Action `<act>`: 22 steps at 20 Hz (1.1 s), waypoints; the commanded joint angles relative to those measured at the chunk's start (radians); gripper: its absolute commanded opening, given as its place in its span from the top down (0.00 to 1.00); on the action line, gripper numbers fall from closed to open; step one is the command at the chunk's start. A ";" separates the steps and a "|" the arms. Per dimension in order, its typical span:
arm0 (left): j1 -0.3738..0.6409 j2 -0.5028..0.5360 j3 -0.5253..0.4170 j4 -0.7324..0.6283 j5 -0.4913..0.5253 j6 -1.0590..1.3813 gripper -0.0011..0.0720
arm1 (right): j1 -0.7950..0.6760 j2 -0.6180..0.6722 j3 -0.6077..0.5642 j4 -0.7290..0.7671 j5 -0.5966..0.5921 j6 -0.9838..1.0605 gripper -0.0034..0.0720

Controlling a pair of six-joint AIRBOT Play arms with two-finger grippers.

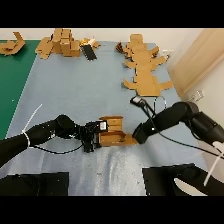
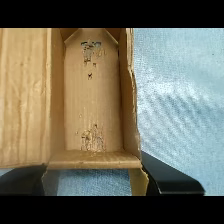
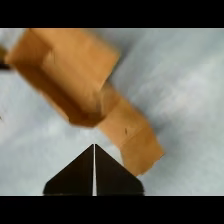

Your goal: Fold the box.

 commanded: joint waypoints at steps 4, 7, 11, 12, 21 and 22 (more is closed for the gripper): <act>0.000 0.000 0.001 0.000 0.000 0.000 0.30 | 0.211 0.055 -0.135 -0.224 0.222 -0.179 0.19; 0.000 0.000 0.001 0.000 0.000 0.000 0.30 | 0.228 0.051 -0.136 -0.231 0.385 -0.284 0.17; 0.000 0.000 0.001 0.000 0.000 0.000 0.30 | 0.227 0.022 -0.136 -0.232 0.448 -0.336 0.17; 0.000 0.000 0.001 0.000 0.000 0.000 0.30 | 0.227 0.003 -0.136 -0.237 0.468 -0.337 0.17; 0.000 0.000 0.001 0.000 0.000 0.000 0.30 | 0.292 -0.066 -0.135 -0.234 0.497 -0.399 0.75; 0.000 0.000 0.001 0.000 0.000 0.000 0.30 | 0.302 -0.066 -0.135 -0.234 0.510 -0.399 0.75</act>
